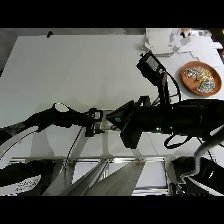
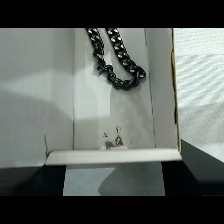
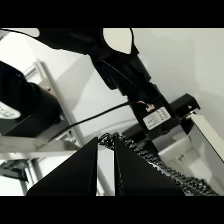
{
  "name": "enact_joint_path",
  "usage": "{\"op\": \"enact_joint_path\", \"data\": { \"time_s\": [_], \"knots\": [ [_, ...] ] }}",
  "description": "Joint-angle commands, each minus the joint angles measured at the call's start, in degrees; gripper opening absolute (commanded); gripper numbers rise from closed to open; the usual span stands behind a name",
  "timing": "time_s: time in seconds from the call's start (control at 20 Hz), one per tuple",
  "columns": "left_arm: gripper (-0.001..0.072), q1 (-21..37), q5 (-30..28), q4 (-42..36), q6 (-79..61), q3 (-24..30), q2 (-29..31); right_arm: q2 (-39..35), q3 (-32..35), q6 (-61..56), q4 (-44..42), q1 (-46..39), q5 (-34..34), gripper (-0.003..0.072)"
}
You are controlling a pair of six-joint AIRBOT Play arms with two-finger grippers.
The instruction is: Fold the box and place the chain.
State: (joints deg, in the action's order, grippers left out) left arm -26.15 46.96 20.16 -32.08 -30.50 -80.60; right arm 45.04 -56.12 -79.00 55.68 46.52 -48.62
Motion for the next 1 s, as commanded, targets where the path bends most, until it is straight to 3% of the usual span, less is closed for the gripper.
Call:
{"op": "enact_joint_path", "data": {
  "time_s": [0.0, 0.15, 0.8, 0.85, 0.95],
  "knots": [
    [0.0014, 0.0, 0.0, 0.0, 0.0, 0.0, 0.0, 0.1, -0.1, 1.4, 1.3, 0.1, -1.2, 0.0022],
    [0.0014, 0.0, 0.0, 0.0, 0.0, 0.0, 0.0, 1.4, 0.4, 1.2, 5.8, 0.1, -3.2, 0.0022],
    [0.0014, 0.0, 0.0, 0.0, 0.0, 0.0, 0.0, 18.3, 9.3, -0.3, 9.9, 0.1, 4.1, 0.0025],
    [0.0014, 0.0, 0.0, 0.0, 0.0, 0.0, 0.0, 18.9, 9.3, -0.3, 9.8, 0.1, 4.2, 0.0033],
    [0.0014, 0.0, 0.0, 0.0, 0.0, 0.0, 0.0, 18.5, 9.2, -0.3, 9.8, 0.1, 4.3, 0.0135]
  ]
}}
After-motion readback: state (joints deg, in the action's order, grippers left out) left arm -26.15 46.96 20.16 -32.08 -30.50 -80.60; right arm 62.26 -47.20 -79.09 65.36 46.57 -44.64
